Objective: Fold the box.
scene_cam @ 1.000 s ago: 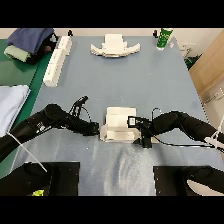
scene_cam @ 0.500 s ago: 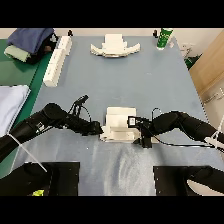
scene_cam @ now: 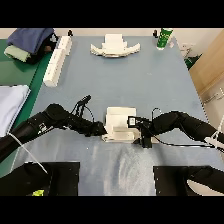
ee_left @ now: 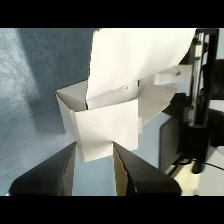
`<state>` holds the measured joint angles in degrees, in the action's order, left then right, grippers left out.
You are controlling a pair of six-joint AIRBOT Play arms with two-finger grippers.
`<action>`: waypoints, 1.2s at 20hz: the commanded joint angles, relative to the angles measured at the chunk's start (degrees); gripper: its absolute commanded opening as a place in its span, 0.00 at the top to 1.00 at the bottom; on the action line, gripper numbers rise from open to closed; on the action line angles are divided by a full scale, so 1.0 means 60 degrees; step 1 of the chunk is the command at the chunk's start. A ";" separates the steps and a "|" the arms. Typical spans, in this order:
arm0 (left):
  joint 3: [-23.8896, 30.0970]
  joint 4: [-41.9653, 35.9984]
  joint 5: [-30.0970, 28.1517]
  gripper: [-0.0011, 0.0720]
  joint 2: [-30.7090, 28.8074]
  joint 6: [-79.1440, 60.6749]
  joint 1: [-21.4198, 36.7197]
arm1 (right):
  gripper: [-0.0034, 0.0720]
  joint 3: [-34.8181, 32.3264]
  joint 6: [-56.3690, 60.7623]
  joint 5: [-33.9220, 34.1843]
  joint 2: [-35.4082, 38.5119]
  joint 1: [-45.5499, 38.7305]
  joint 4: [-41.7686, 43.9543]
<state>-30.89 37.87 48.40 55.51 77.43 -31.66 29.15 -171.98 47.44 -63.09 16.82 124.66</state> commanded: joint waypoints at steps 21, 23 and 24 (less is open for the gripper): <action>-0.3370 0.7129 0.1071 0.51 0.2688 0.8346 -0.3847 | 0.29 0.0011 0.0004 -0.0004 0.0011 -0.0004 0.0000; -0.3814 0.7588 0.1501 0.51 0.3053 0.8721 -0.4054 | 0.29 0.0011 0.0004 0.0000 0.0011 -0.0004 0.0000; -0.4080 0.7858 0.1876 0.51 0.3275 0.8892 -0.4156 | 0.29 0.0011 0.0004 -0.0004 0.0011 -0.0004 0.0004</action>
